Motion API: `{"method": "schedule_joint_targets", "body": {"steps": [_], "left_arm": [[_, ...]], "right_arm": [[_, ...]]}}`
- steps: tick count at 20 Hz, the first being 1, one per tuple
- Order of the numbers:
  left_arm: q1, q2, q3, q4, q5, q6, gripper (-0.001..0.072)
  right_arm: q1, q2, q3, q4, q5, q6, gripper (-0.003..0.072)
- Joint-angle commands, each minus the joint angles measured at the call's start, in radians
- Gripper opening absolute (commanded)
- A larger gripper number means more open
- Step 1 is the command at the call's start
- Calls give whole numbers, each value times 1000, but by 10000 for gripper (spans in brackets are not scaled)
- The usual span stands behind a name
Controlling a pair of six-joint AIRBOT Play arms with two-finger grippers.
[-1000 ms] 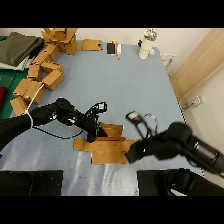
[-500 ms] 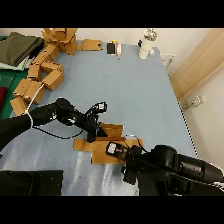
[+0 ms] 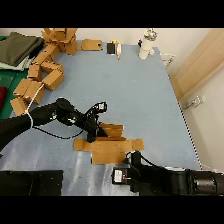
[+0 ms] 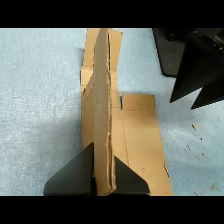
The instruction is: Fold the box.
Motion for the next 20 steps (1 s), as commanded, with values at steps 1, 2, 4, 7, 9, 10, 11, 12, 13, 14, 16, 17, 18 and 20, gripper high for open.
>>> {"method": "schedule_joint_targets", "body": {"steps": [1, 2, 4, 7, 9, 10, 11, 12, 13, 14, 16, 17, 18, 20], "left_arm": [[0, 0, 0, 0, 1, 0, 12], [0, 0, 0, 0, 0, 0, 12], [0, 0, 0, 0, 0, 0, 12], [0, 0, 0, 0, 0, 0, 12], [0, 0, 0, 0, 0, 0, 12], [0, 0, 0, 0, 0, 0, 12], [0, 0, 0, 0, 1, 0, 12], [0, 0, 0, 0, 0, 0, 12], [0, 0, 0, 0, 0, 0, 12], [0, 0, 0, 0, 0, 0, 12], [0, 0, 0, 0, 0, 0, 12], [0, 0, 0, 0, 0, 0, 12], [0, 0, 0, 0, 0, 0, 12], [0, 0, 0, 0, 0, 0, 12]], "right_arm": [[34, 8, -63, -148, 111, 11, 454], [35, -17, -63, -148, 116, 11, 453], [34, -82, -62, -171, 117, 12, 454], [35, -167, -62, -257, 131, 64, 453], [35, -196, -56, -313, 131, 112, 453], [35, -201, -50, -327, 132, 125, 453], [35, -203, -47, -341, 134, 139, 453], [35, -203, -44, -349, 134, 146, 453], [35, -203, -43, -354, 134, 146, 453], [34, -203, -43, -360, 133, 146, 453], [34, -203, -43, -375, 129, 156, 452], [34, -203, -42, -389, 127, 169, 452], [34, -203, -42, -406, 124, 185, 452], [34, -202, -36, -443, 108, 246, 453]]}}
